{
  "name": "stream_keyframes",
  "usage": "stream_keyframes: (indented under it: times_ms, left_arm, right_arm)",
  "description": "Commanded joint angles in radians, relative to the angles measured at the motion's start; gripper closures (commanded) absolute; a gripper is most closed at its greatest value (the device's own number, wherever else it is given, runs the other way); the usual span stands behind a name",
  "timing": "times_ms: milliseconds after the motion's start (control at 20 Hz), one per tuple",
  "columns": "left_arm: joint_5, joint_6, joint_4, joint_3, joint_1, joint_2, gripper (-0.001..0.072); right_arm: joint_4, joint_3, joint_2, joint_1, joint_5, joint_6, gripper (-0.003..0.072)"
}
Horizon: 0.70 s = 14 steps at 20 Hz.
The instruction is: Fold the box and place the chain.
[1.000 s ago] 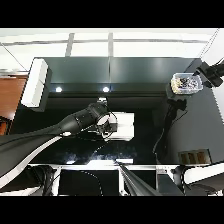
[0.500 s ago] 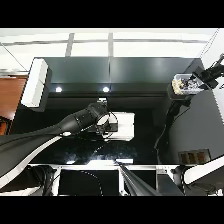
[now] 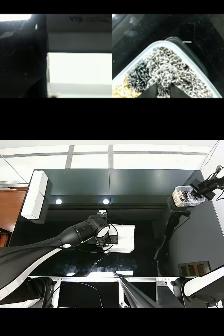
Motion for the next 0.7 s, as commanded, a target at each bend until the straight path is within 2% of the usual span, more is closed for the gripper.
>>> stream_keyframes:
  times_ms: [0, 150, 350, 650]
  left_arm:
    - [-0.001, -0.001, 0.000, 0.000, 0.000, 0.000, 0.0681]
    - [0.000, -0.001, 0.000, 0.000, 0.000, 0.000, 0.0680]
    - [0.001, -0.001, 0.000, -0.001, 0.000, -0.001, 0.0680]
    - [0.001, -0.001, 0.000, -0.001, 0.000, -0.001, 0.0680]
  right_arm:
    - [0.000, 0.001, 0.039, 0.002, 0.011, -0.071, 0.0680]
    - [0.003, 0.001, 0.137, 0.002, 0.014, -0.174, 0.0682]
    - [0.048, 0.001, 0.340, 0.002, -0.001, -0.254, 0.0684]
    - [0.224, 0.001, 0.631, 0.002, -0.069, -0.304, 0.0685]
